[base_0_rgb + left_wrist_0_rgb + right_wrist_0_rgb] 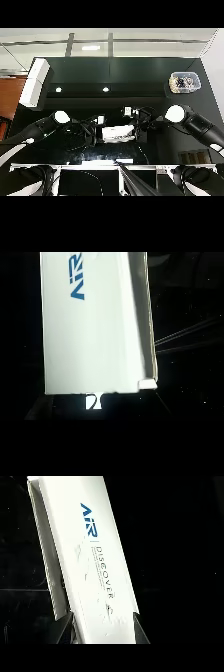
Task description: Fold the box and place the chain.
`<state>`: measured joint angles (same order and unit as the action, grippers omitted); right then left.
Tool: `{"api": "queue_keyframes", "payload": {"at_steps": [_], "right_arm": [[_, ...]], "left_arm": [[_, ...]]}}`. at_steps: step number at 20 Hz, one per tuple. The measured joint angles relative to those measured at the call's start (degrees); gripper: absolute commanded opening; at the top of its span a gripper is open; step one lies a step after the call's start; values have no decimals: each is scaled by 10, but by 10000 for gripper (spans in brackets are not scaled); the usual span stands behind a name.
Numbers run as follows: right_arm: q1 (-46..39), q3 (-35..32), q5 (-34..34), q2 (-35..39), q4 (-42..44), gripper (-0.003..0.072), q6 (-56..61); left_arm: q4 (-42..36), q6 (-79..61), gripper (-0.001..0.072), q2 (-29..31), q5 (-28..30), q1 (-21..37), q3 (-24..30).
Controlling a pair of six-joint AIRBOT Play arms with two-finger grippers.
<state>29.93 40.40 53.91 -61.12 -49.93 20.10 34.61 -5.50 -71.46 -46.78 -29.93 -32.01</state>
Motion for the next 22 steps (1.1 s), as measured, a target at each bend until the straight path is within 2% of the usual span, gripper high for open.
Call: {"api": "queue_keyframes", "payload": {"at_steps": [9, 22], "right_arm": [[0, 0, 22, 0, -1, 433, 7], [0, 0, 16, 0, 4, 432, 23]], "left_arm": [[0, -1, 276, 0, 0, 0, 0], [1, -1, 276, 0, 0, 0, 0]]}}
